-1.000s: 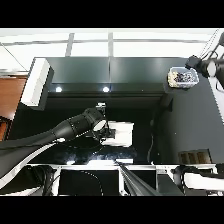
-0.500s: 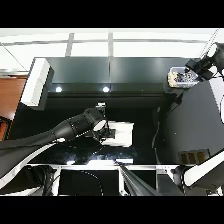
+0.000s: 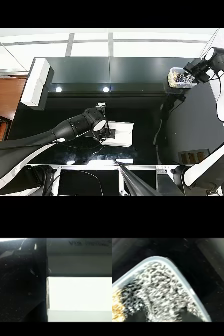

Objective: Fold the box and place the chain.

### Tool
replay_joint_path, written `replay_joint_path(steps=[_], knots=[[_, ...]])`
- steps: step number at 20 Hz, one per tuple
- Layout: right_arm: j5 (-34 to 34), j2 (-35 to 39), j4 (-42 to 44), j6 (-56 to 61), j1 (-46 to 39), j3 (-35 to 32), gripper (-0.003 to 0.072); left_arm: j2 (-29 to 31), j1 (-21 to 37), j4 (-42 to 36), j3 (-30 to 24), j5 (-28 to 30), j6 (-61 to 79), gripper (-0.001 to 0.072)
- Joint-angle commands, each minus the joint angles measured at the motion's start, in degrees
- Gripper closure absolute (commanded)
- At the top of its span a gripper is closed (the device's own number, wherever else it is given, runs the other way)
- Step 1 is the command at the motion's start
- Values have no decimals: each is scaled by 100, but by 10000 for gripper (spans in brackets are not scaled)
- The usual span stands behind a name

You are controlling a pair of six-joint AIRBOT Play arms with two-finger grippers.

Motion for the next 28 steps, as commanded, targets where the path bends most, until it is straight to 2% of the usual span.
replay_joint_path(steps=[1, 2, 3, 7, 11, 13, 16, 23, 28], knots=[[-203, -79, 55, -11, -4, 17, 474, -2, 7, 4, -4, -4, 2, 684], [-212, -57, 52, -63, -4, 20, 600, -2, 4, 2, -4, -4, 2, 684], [-175, -17, 52, -214, -4, 20, 679, -2, 4, 2, -4, -7, 2, 684], [46, 417, 13, -894, -28, 20, 686, -2, 4, 4, -4, -4, 2, 684], [129, 1434, 142, -1945, -15, 17, 686, -2, 4, 2, -4, -4, 2, 684], [162, 1902, 479, -2981, -20, 17, 686, -2, 4, 0, -4, 13, 2, 684], [352, 2549, 1178, -3781, -28, 13, 685, -2, 4, 0, -4, 15, 2, 684], [304, 4083, 2820, -4022, -33, 11, 685, -2, 4, -2, -4, 17, 2, 684], [299, 4999, 3539, -4026, -13, 11, 685, -4, 4, 0, -4, 20, 2, 684]])
